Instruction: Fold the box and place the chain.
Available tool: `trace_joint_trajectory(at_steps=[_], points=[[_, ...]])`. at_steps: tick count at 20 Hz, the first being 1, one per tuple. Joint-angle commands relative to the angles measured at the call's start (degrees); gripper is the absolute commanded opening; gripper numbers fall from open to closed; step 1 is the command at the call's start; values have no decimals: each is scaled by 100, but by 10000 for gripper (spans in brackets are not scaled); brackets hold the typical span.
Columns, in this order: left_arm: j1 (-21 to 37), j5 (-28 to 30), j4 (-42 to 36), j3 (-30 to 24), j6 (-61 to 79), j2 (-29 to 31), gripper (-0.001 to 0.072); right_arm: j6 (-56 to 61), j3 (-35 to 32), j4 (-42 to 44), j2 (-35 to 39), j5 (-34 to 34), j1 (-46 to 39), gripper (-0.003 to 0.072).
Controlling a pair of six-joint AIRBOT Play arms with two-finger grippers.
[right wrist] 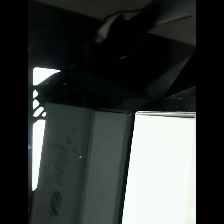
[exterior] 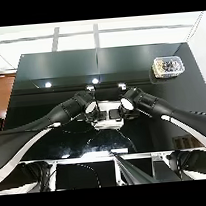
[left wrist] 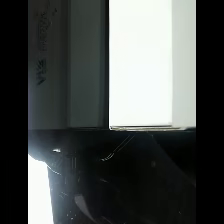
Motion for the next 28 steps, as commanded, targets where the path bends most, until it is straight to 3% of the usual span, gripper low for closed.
trace_joint_trajectory(at_steps=[1, 2, 5, 6, 10, 11, 12, 13, 15, 17, 19, 21, 24, 28], points=[[7, 68, 4, 4, 4, 2, 31, 326, 39, 39, -83, 85, 37, 309], [7, 68, 4, 4, 4, 2, 31, 319, 39, 55, -90, 85, 37, 157], [7, 74, 4, 4, 4, 2, 31, 363, 42, 98, -107, 31, 37, 110], [7, 76, 4, 4, 4, 2, 31, 369, 42, 98, -107, 33, 37, 12], [4, 74, 2, 4, 4, 2, 31, 422, 42, 96, -105, 44, 37, 15], [7, 74, 2, 4, 4, 2, 31, 422, 42, 96, -105, 42, 35, 103], [7, 74, 2, 4, 4, 2, 32, 422, 42, 96, -105, 42, 35, 245], [4, 74, 2, 4, 4, 2, 31, 400, 42, 98, -105, 57, 35, 248], [4, 76, 2, 4, 4, 2, 31, 343, 42, 96, -105, 70, 35, 41], [4, 79, 2, 4, 4, 2, 31, 345, 42, 96, -105, 66, 37, 12], [4, 76, 2, 4, 4, 2, 31, 343, 42, 96, -98, 68, 33, 33], [7, 76, 2, 4, 4, 2, 31, 337, 42, 92, -39, 173, 11, 349], [4, 76, 2, 4, 4, 2, 31, -184, 42, 96, 365, 402, -37, 355], [7, 76, 4, 4, 4, 2, 31, -625, 42, -356, 1663, 800, -50, 355]])
